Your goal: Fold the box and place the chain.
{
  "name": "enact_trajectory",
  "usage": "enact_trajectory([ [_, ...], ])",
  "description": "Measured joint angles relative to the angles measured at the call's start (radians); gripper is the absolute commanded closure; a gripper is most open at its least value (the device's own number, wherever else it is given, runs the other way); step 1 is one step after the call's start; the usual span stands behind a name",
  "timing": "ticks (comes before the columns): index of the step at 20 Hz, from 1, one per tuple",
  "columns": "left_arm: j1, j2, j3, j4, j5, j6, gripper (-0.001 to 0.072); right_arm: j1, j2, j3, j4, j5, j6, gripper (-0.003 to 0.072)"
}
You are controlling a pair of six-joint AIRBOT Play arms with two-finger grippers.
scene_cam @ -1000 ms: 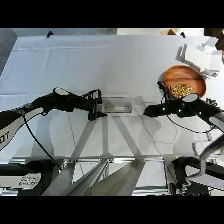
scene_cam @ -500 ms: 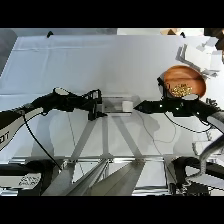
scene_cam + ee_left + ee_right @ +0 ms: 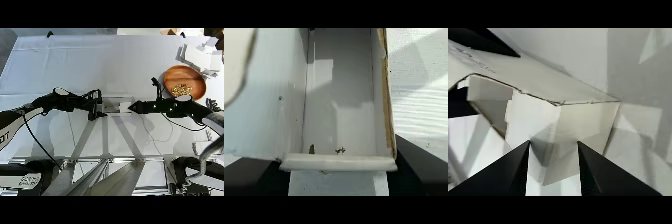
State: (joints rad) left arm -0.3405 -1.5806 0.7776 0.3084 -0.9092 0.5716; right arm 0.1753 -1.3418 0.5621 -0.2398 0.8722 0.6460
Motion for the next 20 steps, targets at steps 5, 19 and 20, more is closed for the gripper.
enact_trajectory([
  [5,0.000,0.000,0.000,0.000,0.000,0.000,0.0319,0.063,0.002,0.004,-0.042,-0.125,0.007,0.0226],
  [19,0.000,0.000,0.000,0.000,0.000,0.000,0.0319,0.317,0.009,0.208,-0.937,-0.253,0.896,0.0088],
  [20,0.000,0.000,0.000,0.000,0.000,0.000,0.0319,0.335,0.009,0.224,-1.013,-0.241,0.973,0.0087],
])
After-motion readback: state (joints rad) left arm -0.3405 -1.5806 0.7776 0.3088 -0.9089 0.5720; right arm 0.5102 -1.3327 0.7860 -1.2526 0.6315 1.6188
